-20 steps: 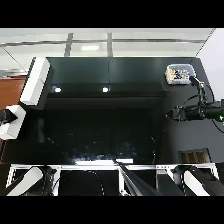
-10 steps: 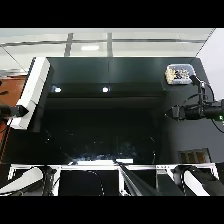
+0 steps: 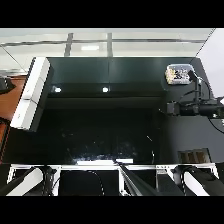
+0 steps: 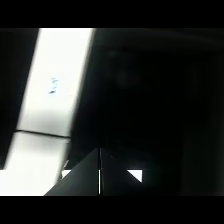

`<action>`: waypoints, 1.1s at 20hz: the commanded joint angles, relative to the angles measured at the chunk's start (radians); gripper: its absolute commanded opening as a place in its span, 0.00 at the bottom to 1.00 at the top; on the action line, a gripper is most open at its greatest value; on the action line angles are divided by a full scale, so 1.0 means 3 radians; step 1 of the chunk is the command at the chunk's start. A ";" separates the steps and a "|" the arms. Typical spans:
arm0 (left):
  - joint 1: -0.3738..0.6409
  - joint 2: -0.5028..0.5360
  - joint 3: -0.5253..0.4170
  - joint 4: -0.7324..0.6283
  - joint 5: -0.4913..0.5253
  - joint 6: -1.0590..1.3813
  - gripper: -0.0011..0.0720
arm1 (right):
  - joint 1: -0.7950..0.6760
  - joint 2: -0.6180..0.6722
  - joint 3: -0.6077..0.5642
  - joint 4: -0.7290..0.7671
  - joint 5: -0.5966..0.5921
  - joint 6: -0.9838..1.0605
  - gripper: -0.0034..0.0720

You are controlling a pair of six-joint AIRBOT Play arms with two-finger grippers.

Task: Fold the box and place the chain.

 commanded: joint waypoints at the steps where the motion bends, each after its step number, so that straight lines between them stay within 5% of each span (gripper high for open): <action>1: -0.0361 0.0519 -0.0117 -0.0388 -0.0104 -0.0295 0.05 | 0.0573 0.0001 -0.0001 -0.0106 -0.0932 -0.0149 0.06; 4: -0.0870 0.1026 -0.0918 -0.0347 0.0580 -0.0272 0.05 | 0.1066 -0.0018 -0.0010 -0.0923 -0.1998 -0.0168 0.06; 8: -0.1162 0.1387 -0.1714 -0.0057 0.0977 -0.0198 0.05 | 0.1141 -0.0031 -0.0009 -0.1119 -0.2160 -0.0169 0.06; 22: -0.1160 0.1380 -0.1778 -0.0058 0.0966 -0.0205 0.05 | 0.1141 -0.0031 -0.0009 -0.1115 -0.2163 -0.0169 0.07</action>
